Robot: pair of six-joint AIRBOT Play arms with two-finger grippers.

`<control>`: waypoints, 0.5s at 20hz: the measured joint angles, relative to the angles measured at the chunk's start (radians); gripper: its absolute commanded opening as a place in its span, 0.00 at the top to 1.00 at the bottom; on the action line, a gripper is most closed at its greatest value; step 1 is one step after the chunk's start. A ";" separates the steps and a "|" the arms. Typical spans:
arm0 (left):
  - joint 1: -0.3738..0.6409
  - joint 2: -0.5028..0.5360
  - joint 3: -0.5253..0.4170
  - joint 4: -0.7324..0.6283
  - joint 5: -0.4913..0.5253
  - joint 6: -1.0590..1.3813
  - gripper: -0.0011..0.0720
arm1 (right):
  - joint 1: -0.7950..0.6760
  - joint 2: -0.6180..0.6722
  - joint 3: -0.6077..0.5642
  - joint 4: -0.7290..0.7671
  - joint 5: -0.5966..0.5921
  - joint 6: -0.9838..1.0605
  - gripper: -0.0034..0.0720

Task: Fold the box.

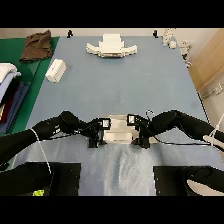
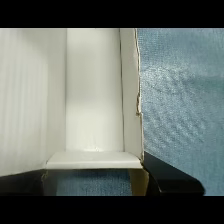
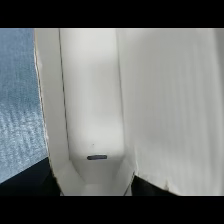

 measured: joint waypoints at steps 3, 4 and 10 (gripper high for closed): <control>0.000 0.000 0.000 0.000 0.001 0.000 0.40 | 0.001 0.000 0.000 -0.002 -0.003 0.001 0.00; 0.000 0.000 0.000 -0.001 0.001 0.000 0.40 | 0.002 0.002 0.001 -0.009 -0.003 0.001 0.00; 0.000 0.000 0.000 -0.002 0.002 0.000 0.40 | 0.000 0.082 0.001 -0.158 -0.003 0.093 0.00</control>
